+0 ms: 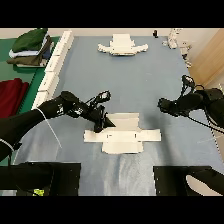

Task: Fold the box.

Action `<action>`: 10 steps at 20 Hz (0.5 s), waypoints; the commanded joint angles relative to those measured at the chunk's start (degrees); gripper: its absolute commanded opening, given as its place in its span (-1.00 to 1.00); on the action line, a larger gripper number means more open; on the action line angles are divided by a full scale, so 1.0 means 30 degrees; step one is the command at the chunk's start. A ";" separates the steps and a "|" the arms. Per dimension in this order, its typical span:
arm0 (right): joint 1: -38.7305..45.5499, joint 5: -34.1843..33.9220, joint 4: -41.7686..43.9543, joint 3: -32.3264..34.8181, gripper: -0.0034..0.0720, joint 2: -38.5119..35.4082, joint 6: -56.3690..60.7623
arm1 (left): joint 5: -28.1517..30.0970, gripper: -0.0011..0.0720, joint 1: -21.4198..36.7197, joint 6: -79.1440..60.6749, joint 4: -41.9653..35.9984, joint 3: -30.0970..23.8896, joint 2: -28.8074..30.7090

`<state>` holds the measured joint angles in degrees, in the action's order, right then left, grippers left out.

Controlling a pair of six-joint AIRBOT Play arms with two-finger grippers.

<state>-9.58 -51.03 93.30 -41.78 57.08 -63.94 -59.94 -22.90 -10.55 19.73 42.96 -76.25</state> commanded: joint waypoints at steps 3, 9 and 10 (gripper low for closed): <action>-0.0015 0.0007 0.0073 -0.0015 -0.17 0.0015 0.0000 | -0.0029 -0.93 0.0007 0.2565 0.2062 0.0962 -0.0051; -0.0015 0.0007 0.0073 -0.0007 -0.17 0.0015 0.0000 | -0.0051 -0.93 -0.0321 0.2229 0.2149 0.0954 -0.0080; -0.0015 0.0007 0.0073 -0.0007 -0.17 0.0015 0.0000 | -0.0044 -0.93 -0.0444 0.2229 0.2149 0.0954 -0.0080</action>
